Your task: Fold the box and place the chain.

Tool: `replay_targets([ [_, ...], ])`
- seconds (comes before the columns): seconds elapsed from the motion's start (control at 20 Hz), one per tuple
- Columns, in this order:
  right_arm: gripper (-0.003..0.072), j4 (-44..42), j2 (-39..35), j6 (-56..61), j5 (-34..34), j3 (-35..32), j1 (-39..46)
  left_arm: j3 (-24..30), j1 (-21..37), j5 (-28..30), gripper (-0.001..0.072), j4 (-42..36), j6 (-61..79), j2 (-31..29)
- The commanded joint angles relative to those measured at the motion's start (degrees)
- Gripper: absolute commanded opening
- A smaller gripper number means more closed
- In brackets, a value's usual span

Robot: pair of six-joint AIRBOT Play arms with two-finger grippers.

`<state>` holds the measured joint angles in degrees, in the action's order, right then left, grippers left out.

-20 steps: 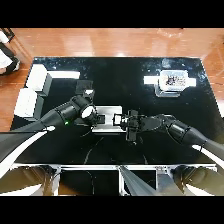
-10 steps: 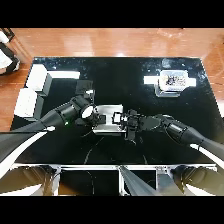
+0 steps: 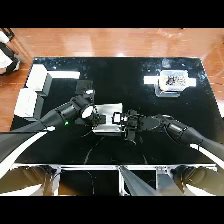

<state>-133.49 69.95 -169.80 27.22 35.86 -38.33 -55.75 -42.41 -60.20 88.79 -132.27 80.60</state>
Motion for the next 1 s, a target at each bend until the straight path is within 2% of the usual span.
replay_targets([
  [0.0, 0.0207, 0.0, 0.0, 0.0, 0.0, 0.0, 0.0, 0.0, 0.0, 0.0, 0.0022, 0.0, 0.0, 0.0],
  [0.85, 0.0206, 0.0, 0.0, 0.0, 0.5, 0.0, 0.0, 0.0, 0.0, 0.0, 0.0022, 0.0, 0.0, 0.0],
  [0.95, 0.0129, 0.0, 0.0, 0.0, 1.1, 0.0, 0.0, 0.0, 0.0, 0.0, 0.0022, 0.0, 0.0, 0.0],
])
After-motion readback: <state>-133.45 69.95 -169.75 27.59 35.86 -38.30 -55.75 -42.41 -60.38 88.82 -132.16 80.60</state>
